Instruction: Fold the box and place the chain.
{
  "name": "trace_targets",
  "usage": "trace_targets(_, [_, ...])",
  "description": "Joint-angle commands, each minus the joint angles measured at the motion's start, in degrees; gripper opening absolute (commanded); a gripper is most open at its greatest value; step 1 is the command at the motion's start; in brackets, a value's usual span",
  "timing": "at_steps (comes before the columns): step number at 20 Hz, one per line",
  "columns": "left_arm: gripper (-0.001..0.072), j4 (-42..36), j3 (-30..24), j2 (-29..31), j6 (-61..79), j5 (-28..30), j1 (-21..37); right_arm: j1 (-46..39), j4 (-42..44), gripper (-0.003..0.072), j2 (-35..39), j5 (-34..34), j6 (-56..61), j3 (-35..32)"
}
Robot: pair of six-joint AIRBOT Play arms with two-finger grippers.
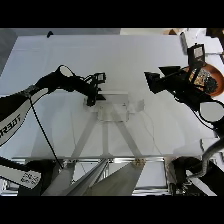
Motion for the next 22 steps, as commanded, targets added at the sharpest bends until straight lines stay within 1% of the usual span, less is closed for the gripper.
trace_targets(1, [0.0012, 1.3, 0.0, -0.2, 0.1, 0.0, 0.0, 0.0, 0.0, 0.0639, 0.0, 0.0, 0.0, 0.1])
trace_targets(5, [0.0012, 1.3, 0.0, -0.2, 0.1, 0.0, 0.0, 0.0, 0.4, 0.0639, 0.3, -1.0, 0.0, 0.1])
trace_targets(7, [0.0012, 1.3, 0.0, -0.2, 0.1, 0.0, 0.0, 0.0, 0.4, 0.064, 1.6, 0.8, -0.3, 0.4])
trace_targets(8, [0.0012, 1.3, 0.0, -0.2, 0.1, 0.0, 0.0, 0.0, 0.0, 0.0647, 2.7, 3.3, -1.7, 0.9])
trace_targets(10, [0.0012, 1.3, 0.0, -0.2, 0.1, 0.0, 0.0, 0.0, -0.8, 0.0697, 5.3, 12.0, -7.2, 3.0])
trace_targets(14, [0.0012, 1.3, 0.0, -0.2, 0.1, 0.0, 0.0, 0.1, -0.8, 0.0697, 9.1, 31.7, -18.4, 6.9])
trace_targets(15, [0.0012, 1.3, 0.0, -0.2, 0.1, 0.0, 0.0, 0.1, -1.2, 0.0697, 9.4, 35.4, -21.0, 6.9])
trace_targets(17, [0.0012, 1.3, 0.0, -0.2, 0.1, 0.0, 0.0, 0.1, -4.6, 0.0696, 9.2, 42.6, -26.2, 6.9])
trace_targets(19, [0.0012, 1.3, 0.0, -0.2, 0.1, 0.0, 0.0, 0.1, -9.3, 0.0697, 9.2, 46.6, -33.8, 6.9])
trace_targets(20, [0.0012, 1.3, 0.0, -0.2, 0.1, 0.0, 0.0, 0.1, -11.2, 0.0697, 9.2, 47.4, -38.1, 6.8])
trace_targets(22, [0.0012, 1.3, 0.0, -0.2, 0.1, 0.0, 0.0, 0.1, -12.1, 0.0697, 8.4, 47.7, -41.6, 6.7])
